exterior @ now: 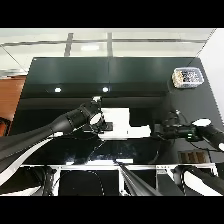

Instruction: Fold the box and place the chain.

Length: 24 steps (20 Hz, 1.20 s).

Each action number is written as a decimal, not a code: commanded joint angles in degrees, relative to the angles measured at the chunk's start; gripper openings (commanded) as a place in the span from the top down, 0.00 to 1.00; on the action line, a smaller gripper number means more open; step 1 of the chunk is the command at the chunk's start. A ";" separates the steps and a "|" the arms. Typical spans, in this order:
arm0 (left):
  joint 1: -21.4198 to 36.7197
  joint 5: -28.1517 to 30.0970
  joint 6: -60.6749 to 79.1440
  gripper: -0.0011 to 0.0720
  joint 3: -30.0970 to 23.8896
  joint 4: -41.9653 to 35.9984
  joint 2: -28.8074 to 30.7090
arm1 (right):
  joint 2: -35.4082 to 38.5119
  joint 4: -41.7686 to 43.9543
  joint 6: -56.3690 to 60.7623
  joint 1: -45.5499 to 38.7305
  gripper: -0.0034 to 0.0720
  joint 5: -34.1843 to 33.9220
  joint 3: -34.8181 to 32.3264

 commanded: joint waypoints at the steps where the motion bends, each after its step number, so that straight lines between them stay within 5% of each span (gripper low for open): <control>1: 0.04 -0.09 0.00 0.95 -0.02 0.00 -0.02 | -3.52 11.15 -6.93 9.33 0.93 -1.95 1.49; 4: 0.04 -0.11 -0.02 0.95 -0.02 -0.02 -0.02 | -3.52 8.59 -7.06 11.17 0.91 2.43 6.45; 6: 0.04 -0.09 0.00 0.95 -0.02 -0.02 -0.02 | -3.52 7.15 -6.99 11.23 0.17 3.82 8.33; 7: 0.04 -0.09 0.00 0.95 -0.02 -0.02 -0.02 | -3.52 7.52 -6.84 11.23 0.11 4.22 8.59; 10: 0.04 -0.09 0.00 0.95 -0.02 -0.02 -0.02 | -3.52 9.16 -5.42 12.52 0.11 4.39 8.61; 13: 0.04 -0.07 0.00 0.95 -0.02 -0.02 -0.02 | -3.52 9.14 -4.17 16.00 0.39 3.91 8.92; 19: 0.04 -0.09 0.00 0.95 -0.02 0.00 -0.02 | -3.52 1.73 7.98 22.01 0.40 1.60 14.78; 24: 0.04 -0.07 -0.02 0.95 -0.02 0.00 -0.02 | -3.52 -17.49 27.50 31.67 0.40 -5.16 21.86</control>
